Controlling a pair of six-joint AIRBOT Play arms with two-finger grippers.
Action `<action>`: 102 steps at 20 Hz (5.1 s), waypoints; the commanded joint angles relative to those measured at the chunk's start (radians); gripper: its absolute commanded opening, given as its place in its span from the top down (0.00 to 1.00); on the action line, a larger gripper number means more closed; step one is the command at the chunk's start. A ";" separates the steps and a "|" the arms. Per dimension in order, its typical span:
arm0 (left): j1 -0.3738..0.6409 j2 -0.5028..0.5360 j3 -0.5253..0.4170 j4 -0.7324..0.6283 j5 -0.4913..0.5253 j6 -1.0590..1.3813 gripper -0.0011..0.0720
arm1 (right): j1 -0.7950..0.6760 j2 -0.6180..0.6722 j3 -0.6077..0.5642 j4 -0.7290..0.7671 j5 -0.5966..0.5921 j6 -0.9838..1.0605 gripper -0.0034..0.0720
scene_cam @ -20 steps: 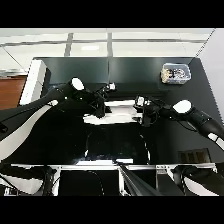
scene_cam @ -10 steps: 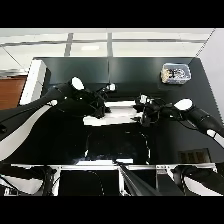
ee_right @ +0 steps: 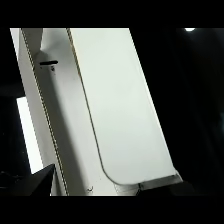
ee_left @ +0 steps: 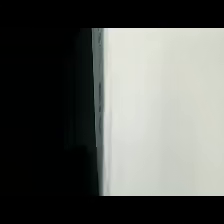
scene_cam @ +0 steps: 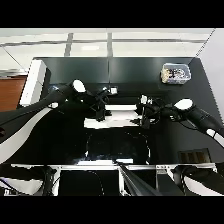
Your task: Fold the box and place the chain.
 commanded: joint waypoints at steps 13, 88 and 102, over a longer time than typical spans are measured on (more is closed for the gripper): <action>0.011 0.019 -0.014 0.006 0.009 -0.008 0.95 | 0.074 -0.071 -0.021 -0.127 -0.033 0.010 0.02; 0.254 0.328 -0.114 -0.011 0.070 -0.735 0.96 | 0.099 -0.112 -0.006 -0.208 -0.040 0.044 0.42; 0.103 0.420 -0.461 -0.064 0.213 0.321 0.00 | 0.099 -0.112 -0.006 -0.209 -0.034 0.041 0.73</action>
